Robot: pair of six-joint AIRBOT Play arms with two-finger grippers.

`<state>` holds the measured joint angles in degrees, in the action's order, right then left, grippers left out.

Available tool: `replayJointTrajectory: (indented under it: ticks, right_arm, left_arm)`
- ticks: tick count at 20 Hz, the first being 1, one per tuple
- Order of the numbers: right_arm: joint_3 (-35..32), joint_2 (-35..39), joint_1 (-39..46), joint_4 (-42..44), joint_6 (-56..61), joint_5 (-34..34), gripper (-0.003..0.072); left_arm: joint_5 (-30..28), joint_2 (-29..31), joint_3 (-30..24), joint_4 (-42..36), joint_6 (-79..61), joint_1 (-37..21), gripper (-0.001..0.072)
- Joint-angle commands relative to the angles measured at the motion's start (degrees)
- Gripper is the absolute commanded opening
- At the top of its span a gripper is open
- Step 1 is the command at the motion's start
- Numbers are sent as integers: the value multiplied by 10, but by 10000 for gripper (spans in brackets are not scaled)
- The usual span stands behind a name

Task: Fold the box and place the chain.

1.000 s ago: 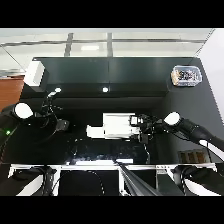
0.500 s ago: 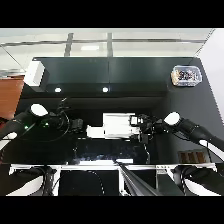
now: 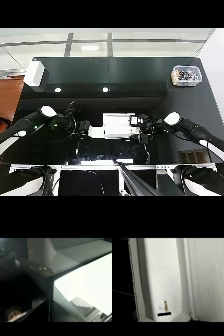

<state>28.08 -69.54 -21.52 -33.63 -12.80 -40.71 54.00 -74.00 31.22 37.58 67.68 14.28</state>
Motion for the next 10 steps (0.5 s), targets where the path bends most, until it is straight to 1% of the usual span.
replayJointTrajectory:
  ticks: [1, 2, 6, 7, 8, 9, 10]
  right_arm:
    - [0, 0, 0, 0, 0, 0, 356]
    - [0, 0, 0, 0, 0, 0, 356]
    - [0, 0, 0, 0, 0, 0, 357]
    - [0, 0, 0, 0, 0, 0, 356]
    - [0, 0, 0, 0, 0, 0, 356]
    - [0, 0, 0, 0, 0, 0, 356]
    - [0, 0, 0, 0, 0, 0, 356]
  left_arm:
    - [43, -3, 0, -136, -135, -12, 23]
    - [56, -3, 1, -158, -156, -19, 23]
    - [91, -3, 1, -154, -156, -37, 25]
    - [93, -3, 1, -156, -160, -37, 64]
    - [93, -3, 1, -157, -161, -37, 217]
    - [95, -3, 1, -158, -160, -36, 417]
    - [97, -3, 1, -158, -160, -36, 549]
